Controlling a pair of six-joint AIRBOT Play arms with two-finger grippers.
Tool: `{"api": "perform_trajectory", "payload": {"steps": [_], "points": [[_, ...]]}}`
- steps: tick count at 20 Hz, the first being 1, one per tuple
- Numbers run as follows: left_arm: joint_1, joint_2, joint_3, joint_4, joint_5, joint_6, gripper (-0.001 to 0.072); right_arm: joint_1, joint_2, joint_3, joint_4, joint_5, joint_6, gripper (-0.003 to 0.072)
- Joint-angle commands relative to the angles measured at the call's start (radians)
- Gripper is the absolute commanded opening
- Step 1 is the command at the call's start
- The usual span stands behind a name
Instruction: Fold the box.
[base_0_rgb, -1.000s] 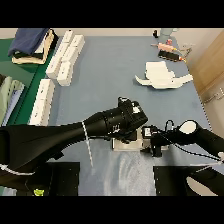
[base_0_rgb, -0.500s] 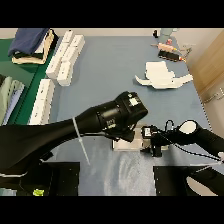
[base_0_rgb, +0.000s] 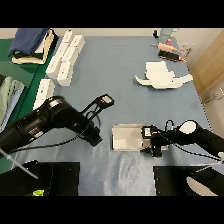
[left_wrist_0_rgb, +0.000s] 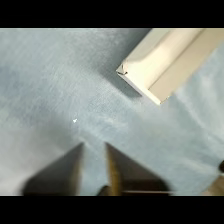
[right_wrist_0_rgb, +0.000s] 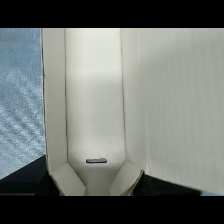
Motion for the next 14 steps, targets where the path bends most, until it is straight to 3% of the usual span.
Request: {"api": "perform_trajectory", "payload": {"steps": [1,7,14], "points": [[0.121,0.145,-0.24,-0.232,0.225,0.478,0.0692,0.0,0.0,0.0,0.0,0.0,0.0,0.0452],[0.176,0.041,-0.381,-0.567,0.383,1.111,0.0692,0.0,0.0,0.001,0.0,0.0,0.0,0.0452],[0.145,-0.173,-0.388,-0.878,0.522,1.565,0.0692,0.0,0.0,0.001,0.0,0.0,0.0,0.0452]]}}
